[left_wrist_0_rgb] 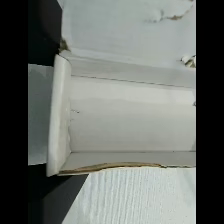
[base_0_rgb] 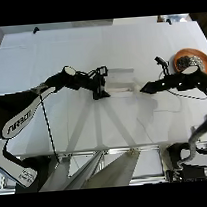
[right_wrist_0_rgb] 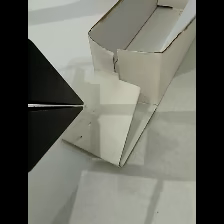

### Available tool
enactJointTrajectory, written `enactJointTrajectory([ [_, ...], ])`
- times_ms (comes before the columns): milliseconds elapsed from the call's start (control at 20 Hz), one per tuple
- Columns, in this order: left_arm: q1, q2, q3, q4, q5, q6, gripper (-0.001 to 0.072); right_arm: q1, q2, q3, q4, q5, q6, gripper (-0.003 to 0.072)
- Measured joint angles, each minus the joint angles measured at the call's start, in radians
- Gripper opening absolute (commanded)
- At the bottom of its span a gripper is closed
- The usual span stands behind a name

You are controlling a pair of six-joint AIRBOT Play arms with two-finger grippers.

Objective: Fold the box and place the chain.

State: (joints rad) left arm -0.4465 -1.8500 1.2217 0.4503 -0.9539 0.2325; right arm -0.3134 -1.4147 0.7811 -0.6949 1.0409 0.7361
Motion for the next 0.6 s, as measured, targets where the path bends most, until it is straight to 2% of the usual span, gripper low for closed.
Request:
enactJointTrajectory([
  [300,0.0,0.0,0.0,0.002,-0.002,0.002,0.0157,-0.061,0.068,0.0,-0.008,-0.007,-0.003,0.0003],
  [600,0.0,0.0,0.0,0.003,-0.003,0.003,0.0157,-0.072,0.06,0.0,-0.097,-0.017,0.051,0.0001],
])
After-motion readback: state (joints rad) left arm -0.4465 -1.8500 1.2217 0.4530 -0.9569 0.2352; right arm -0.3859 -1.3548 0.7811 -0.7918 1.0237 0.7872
